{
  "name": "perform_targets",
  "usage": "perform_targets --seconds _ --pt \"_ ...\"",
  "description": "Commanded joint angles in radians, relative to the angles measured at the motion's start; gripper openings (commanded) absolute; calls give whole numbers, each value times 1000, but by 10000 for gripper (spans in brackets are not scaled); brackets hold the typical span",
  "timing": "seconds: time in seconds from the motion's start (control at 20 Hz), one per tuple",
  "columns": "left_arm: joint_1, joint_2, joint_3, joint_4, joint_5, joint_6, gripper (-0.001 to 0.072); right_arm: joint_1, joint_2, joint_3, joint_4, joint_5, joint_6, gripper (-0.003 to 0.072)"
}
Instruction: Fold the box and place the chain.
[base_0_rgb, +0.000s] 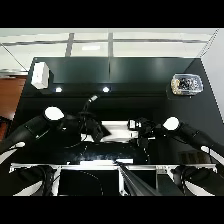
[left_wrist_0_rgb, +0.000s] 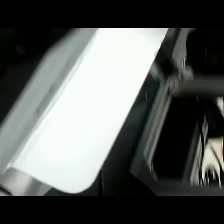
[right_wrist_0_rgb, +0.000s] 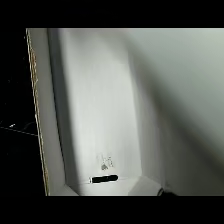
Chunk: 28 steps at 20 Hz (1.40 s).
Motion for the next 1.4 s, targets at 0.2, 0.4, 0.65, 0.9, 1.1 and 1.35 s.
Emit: perform_targets --seconds 0.2,0.4,0.65,0.9,1.1,1.35 --pt "0 -95 -21 -242 232 301 25 1 0 -1 0 2 0 308" --pt "-30 -132 -21 -173 373 300 24 1 0 -1 0 2 0 309" --pt "-69 -166 -20 -122 288 299 25 1 0 -1 0 1 0 309" --pt "-27 -163 -7 -115 290 296 25 1 0 -1 0 1 0 309" --pt "91 -67 0 -49 241 289 25 1 0 -1 0 1 0 309" --pt "225 116 -1 259 -150 188 24 1 0 -1 0 1 0 309"
